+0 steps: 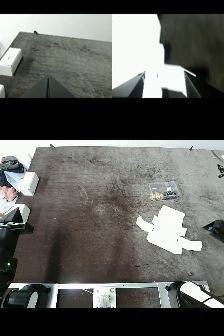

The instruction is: Fold the box and place the chain.

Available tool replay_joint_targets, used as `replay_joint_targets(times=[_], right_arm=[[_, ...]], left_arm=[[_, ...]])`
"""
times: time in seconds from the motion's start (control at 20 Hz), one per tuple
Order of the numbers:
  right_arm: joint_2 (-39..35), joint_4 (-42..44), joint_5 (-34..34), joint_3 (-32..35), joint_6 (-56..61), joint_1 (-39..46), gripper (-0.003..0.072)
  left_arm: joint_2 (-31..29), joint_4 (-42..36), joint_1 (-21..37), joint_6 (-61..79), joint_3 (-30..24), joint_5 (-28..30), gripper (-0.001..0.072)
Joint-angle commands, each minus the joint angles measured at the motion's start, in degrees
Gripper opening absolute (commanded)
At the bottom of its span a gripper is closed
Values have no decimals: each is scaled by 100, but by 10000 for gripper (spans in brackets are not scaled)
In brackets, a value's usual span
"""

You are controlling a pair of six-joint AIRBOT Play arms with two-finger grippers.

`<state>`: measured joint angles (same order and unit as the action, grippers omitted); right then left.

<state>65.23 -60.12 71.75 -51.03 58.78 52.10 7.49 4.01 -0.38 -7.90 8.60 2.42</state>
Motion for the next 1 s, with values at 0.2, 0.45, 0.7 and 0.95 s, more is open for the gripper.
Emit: replay_joint_targets(times=[0.2, 0.45, 0.7, 0.95], right_arm=[[730, -1198, 826, -15, 258, 146, 556], [730, -1178, 472, 0, 254, 468, 555], [1274, -122, 411, 144, -291, 527, 525], [1823, 70, 802, 157, -529, 520, 384]], left_arm=[[-4, 0, 2, 0, -2, -2, 12], [-2, 0, 2, 0, -2, -2, 12], [-2, 0, 2, 0, -2, -2, 12], [-4, 0, 2, 0, -2, -4, 12]])
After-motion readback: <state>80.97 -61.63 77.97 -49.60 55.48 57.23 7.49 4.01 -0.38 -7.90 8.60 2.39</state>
